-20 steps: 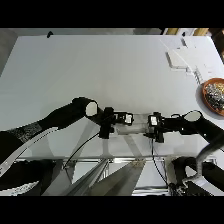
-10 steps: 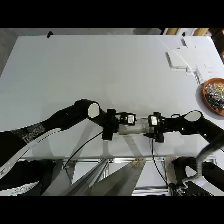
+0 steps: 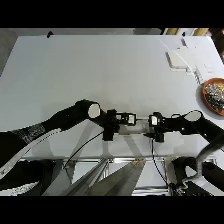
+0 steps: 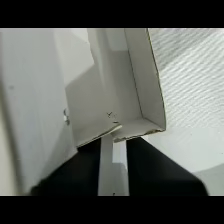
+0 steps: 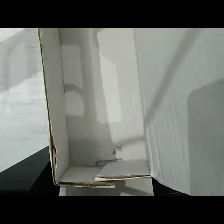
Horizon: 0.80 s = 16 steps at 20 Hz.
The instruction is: Fold the box and place the chain.
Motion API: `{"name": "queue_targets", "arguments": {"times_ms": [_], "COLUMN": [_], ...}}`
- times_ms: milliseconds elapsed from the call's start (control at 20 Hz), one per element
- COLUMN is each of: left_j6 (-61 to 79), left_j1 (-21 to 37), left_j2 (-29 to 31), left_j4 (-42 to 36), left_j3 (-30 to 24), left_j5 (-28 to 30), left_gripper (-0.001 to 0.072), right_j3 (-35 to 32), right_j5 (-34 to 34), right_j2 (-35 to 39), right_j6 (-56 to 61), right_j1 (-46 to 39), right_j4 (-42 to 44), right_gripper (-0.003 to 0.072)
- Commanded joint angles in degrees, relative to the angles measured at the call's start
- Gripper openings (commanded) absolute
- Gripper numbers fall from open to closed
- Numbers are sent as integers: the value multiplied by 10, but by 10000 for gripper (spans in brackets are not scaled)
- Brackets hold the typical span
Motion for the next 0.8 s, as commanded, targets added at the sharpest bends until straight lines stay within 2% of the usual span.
{"name": "queue_targets", "arguments": {"times_ms": [0, 100, 150, 250, 400, 500, 700, 750], "left_j6": [-5, -18, -17, -17, -16, -15, -12, -12], "left_j1": [12, 25, 31, 42, 52, 52, 28, 22], "left_j2": [15, 30, 34, 42, 59, 59, 58, 57], "left_j4": [14, 15, 15, 19, 25, 21, -6, -8], "left_j3": [0, 0, 0, -5, -33, -43, -44, -44], "left_j5": [-12, -20, -35, -69, -76, -69, 14, 38], "left_gripper": [275, 325, 418, 433, 427, 311, 262, 200], "right_j3": [0, 0, 0, 0, 0, 0, 0, 0], "right_j5": [0, 0, 0, 0, -1, 0, 0, 0], "right_j2": [0, 0, 0, 0, 0, 0, 0, 0], "right_j6": [0, 0, 0, 0, 0, 0, 0, 0], "right_j1": [1, 1, 1, 1, 1, 1, 1, 1], "right_j4": [0, 0, 0, 0, 1, 0, 0, 0], "right_gripper": [408, 408, 408, 408, 408, 408, 408, 408]}}
